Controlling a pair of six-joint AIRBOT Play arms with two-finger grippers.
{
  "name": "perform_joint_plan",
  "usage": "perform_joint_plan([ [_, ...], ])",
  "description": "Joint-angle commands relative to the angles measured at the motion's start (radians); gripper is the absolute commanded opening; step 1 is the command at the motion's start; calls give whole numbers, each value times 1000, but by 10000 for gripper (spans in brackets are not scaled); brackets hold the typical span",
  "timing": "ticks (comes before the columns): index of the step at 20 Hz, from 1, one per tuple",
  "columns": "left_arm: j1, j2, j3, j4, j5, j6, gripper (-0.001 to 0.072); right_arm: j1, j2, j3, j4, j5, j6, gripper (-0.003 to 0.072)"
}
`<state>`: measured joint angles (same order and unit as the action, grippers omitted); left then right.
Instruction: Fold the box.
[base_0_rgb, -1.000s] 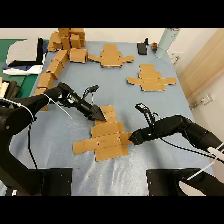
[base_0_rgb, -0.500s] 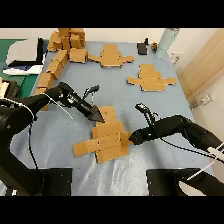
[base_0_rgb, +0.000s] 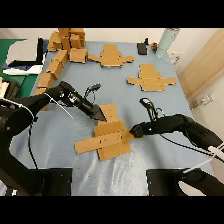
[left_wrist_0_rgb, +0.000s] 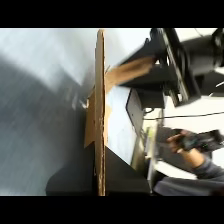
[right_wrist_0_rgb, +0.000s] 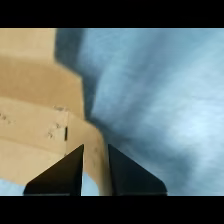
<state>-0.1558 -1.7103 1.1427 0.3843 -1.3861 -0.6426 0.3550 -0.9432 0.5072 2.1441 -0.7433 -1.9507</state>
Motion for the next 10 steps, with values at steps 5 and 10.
perform_joint_plan([
  [5, -166, 164, -15, 41, 326, 213, 10, -194, 3, 128, -164, 38, 224, 217],
  [10, -272, 304, -111, 147, 600, 342, 9, -204, -1, 135, -142, 25, 224, 146],
])
